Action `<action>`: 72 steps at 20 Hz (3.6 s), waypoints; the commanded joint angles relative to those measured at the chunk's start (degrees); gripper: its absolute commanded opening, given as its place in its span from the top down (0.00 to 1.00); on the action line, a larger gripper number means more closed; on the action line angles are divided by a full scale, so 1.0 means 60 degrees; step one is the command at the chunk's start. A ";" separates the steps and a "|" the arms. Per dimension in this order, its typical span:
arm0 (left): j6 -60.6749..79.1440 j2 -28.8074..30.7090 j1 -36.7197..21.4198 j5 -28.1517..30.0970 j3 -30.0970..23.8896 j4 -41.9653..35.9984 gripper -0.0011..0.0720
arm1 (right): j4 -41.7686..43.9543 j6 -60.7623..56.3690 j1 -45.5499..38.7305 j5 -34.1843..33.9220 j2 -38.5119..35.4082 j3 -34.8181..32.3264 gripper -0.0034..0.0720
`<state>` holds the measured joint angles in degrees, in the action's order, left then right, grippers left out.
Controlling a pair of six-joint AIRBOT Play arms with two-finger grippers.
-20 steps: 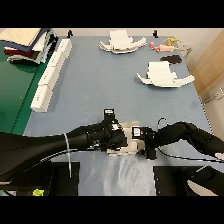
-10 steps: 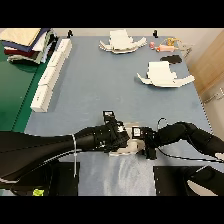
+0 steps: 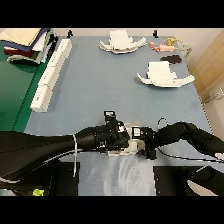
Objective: Fold the box.
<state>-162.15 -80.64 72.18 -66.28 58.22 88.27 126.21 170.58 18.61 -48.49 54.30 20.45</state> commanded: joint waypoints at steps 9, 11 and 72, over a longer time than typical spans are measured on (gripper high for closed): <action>0.0860 0.2896 -0.0583 -0.1526 0.0222 0.0313 0.32 | 0.0000 0.0000 0.0007 0.0000 0.0000 0.0004 0.16; 0.1767 0.3486 -0.0597 -0.2371 0.0219 0.0750 0.97 | 0.0000 0.0000 0.0007 0.0000 0.0000 0.0004 0.16; 2.6880 0.3996 -0.3912 0.7049 -0.6462 -1.0244 0.03 | 0.0000 0.0000 0.0007 0.0000 0.0000 0.0004 0.16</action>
<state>-0.73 -56.66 49.15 -27.35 19.29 26.87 126.21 170.54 18.59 -48.49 54.30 20.43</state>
